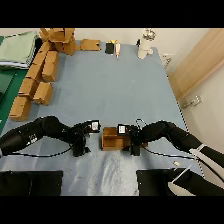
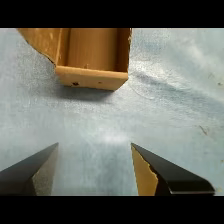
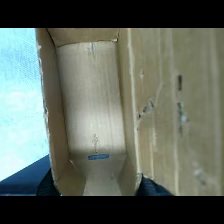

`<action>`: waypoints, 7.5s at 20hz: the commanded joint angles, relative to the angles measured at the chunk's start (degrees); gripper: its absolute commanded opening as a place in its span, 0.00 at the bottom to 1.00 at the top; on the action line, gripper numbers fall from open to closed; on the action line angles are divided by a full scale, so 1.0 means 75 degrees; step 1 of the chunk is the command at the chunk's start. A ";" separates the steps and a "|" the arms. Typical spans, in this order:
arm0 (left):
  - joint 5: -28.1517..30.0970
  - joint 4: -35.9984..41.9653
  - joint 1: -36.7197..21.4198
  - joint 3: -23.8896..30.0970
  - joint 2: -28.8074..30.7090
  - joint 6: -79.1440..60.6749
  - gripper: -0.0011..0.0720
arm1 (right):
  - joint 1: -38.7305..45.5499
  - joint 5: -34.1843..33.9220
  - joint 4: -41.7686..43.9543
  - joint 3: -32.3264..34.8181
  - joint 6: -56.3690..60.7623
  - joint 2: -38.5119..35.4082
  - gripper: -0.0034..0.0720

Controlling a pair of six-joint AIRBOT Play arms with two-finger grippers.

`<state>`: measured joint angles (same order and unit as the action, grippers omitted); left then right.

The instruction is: Fold the box.

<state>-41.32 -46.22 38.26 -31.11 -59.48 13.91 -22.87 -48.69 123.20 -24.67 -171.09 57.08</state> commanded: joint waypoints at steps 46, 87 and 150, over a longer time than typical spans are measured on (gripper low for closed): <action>0.1647 0.3389 0.1043 -0.0210 -0.1690 -0.3742 0.69 | 0.0003 0.0000 0.0003 -0.0003 0.0003 0.0000 0.72; 0.1649 0.3389 0.1043 -0.0210 -0.1687 -0.3739 0.68 | 0.0020 -0.2938 -0.2317 -0.0493 0.5348 -0.2291 0.99; 0.1652 0.3389 0.1043 -0.0210 -0.1687 -0.3739 0.68 | -0.1058 -0.0659 -0.2929 -0.0105 0.4555 -0.1804 0.68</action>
<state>-28.95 -20.80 46.09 -32.64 -72.12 -14.13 -29.98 -54.30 101.51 -25.56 -135.17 42.98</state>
